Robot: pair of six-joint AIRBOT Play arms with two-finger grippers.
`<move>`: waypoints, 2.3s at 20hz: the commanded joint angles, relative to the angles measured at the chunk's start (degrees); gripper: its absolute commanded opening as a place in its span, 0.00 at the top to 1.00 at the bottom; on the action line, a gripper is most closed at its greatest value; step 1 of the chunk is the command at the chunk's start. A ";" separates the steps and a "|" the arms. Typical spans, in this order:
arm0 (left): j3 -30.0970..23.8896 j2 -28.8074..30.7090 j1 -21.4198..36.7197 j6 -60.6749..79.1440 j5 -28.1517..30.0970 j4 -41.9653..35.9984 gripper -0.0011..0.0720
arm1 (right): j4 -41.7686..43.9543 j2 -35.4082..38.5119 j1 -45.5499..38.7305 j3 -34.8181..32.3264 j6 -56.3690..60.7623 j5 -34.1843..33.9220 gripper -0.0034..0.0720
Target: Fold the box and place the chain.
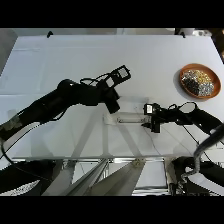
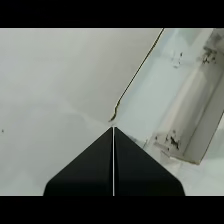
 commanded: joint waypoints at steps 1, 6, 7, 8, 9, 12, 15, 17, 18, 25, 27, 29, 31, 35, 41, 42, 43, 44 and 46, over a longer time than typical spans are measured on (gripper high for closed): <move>-0.46 2.93 0.70 0.02 9.92 2.75 0.98 | 0.09 0.02 -0.02 -0.02 0.04 0.00 0.38; -8.83 2.89 -0.44 9.77 5.84 -3.96 0.98 | 0.11 0.02 -0.02 -0.02 0.04 0.02 0.38; -10.86 2.89 -0.70 14.01 3.87 -5.90 0.98 | 0.11 0.02 -0.02 -0.02 0.04 0.02 0.38; -12.63 2.82 -0.92 17.44 1.90 -7.10 0.97 | 0.11 0.02 -0.02 -0.02 0.04 0.02 0.38; -13.68 2.69 -0.92 19.47 0.76 -7.76 0.97 | 0.11 0.02 -0.02 -0.02 0.04 0.00 0.38; -15.34 1.38 -0.72 22.21 -0.66 -7.72 0.97 | 0.11 0.02 -0.02 -0.02 0.04 0.00 0.38; -15.43 -2.12 -0.81 23.65 -1.79 -7.65 0.97 | 0.11 0.02 -0.02 -0.02 0.04 0.02 0.38; -15.43 -4.44 -0.79 23.65 -4.00 -5.18 0.97 | 0.11 0.02 -0.02 -0.02 0.04 0.00 0.38; -15.43 -5.01 -0.87 23.56 -4.90 -3.39 0.97 | 0.11 0.02 -0.02 -0.02 0.04 0.00 0.38; -15.43 -5.33 -0.39 24.22 -10.86 -3.34 0.66 | 0.11 0.02 -0.02 -0.02 0.04 0.00 0.38; -15.43 -5.31 1.09 31.12 -10.67 -4.09 0.57 | 0.11 0.02 -0.02 -0.02 0.04 0.00 0.38; -15.43 -5.29 2.56 40.30 -9.25 -6.34 0.51 | 0.11 0.02 -0.02 -0.02 0.04 0.00 0.38; -15.43 -5.31 2.67 43.58 -7.69 -7.26 0.51 | 0.11 0.02 -0.02 -0.02 0.04 0.00 0.38; -15.43 -5.29 2.64 43.58 -7.85 -9.31 0.51 | 0.11 0.02 -0.02 -0.02 0.04 0.00 0.38; -15.43 -5.40 -0.66 43.58 -14.16 -10.91 0.51 | 0.11 0.02 -0.02 -0.02 0.04 0.00 0.38; -15.43 -5.51 -1.03 43.58 -14.36 -10.93 0.51 | 0.11 0.02 -0.02 -0.02 0.04 0.00 0.38; -15.43 -5.55 -1.27 43.58 -14.12 -10.88 0.51 | 0.11 0.02 -0.02 -0.02 0.04 0.02 0.38; -15.43 -5.68 -1.29 43.58 -13.40 -10.91 0.51 | 0.11 0.02 -0.02 -0.02 0.04 0.00 0.38; -15.43 -5.73 -1.29 43.58 -11.17 -10.88 0.51 | 0.11 0.02 -0.02 -0.02 0.04 0.00 0.38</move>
